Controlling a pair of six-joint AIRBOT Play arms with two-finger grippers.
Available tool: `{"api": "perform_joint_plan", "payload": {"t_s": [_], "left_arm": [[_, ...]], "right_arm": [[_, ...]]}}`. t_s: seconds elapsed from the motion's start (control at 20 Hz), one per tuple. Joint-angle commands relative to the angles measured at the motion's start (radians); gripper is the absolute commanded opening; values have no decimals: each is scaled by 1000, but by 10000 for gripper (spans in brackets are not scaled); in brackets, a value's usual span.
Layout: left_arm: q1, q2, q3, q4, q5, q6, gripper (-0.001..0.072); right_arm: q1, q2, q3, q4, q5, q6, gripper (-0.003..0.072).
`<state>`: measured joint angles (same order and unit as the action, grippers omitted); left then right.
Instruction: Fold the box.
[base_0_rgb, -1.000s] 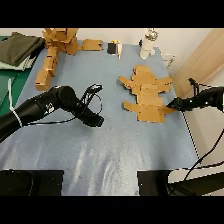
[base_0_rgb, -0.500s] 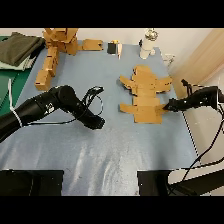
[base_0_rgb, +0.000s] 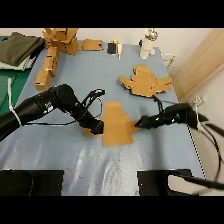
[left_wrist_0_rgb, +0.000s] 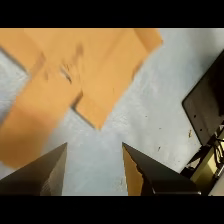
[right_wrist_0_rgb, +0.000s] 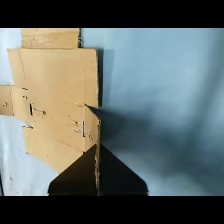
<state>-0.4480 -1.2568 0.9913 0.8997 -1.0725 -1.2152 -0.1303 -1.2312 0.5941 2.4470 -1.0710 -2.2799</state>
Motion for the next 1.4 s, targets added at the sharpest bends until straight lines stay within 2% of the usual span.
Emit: {"api": "perform_joint_plan", "payload": {"t_s": [0.0,0.25,0.45,0.7,0.85,0.95,1.25,1.35], "left_arm": [[77,1,-6,2,-6,57,526],[294,-18,-55,-58,-10,98,526],[412,-52,-103,-228,-16,203,525],[417,-186,-124,-365,-9,331,525],[416,-270,-124,-508,-12,436,525],[417,-317,-124,-521,-16,439,525],[405,-344,-124,-583,-58,512,524],[406,-344,-124,-613,-99,544,524]], "right_arm": [[173,237,-225,40,209,37,1],[338,487,-330,44,357,84,1],[410,561,-332,44,343,131,1],[483,557,-332,40,333,161,1],[486,557,-332,36,333,179,1],[486,557,-332,36,332,187,1],[486,550,-332,21,330,197,1],[486,532,-332,21,329,201,1]]}}
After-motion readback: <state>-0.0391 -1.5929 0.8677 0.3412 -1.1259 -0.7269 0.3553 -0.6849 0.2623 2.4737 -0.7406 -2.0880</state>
